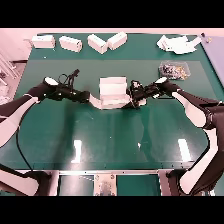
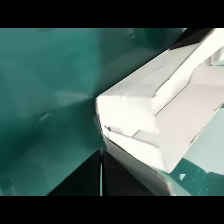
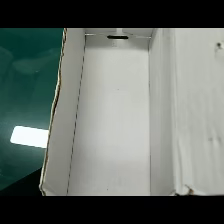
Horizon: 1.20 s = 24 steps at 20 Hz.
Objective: Fold the box and place the chain.
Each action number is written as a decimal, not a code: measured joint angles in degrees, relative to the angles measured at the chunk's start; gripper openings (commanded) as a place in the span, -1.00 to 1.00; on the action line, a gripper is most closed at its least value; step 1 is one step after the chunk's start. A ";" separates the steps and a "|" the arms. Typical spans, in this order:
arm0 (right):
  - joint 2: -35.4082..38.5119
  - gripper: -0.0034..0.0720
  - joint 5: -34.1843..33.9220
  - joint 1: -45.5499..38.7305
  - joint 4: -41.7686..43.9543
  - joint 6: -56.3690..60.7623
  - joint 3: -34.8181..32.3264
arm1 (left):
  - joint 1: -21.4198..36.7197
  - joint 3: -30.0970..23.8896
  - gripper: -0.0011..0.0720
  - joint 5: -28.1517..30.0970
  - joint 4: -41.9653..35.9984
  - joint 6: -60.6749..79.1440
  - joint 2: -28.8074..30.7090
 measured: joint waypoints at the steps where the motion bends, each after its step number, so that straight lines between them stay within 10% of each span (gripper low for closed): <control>1: 0.00 0.58 0.00 0.00 0.00 0.02 0.00 | -0.33 0.63 -0.93 -0.26 0.00 0.13 0.00; 13: 0.00 0.58 0.00 0.00 0.00 0.00 0.00 | -3.17 5.18 -0.16 -3.80 3.65 -2.71 1.27; 24: 0.00 0.58 0.02 0.00 0.00 0.00 0.00 | -6.56 6.29 -0.16 -3.10 9.57 -9.81 1.68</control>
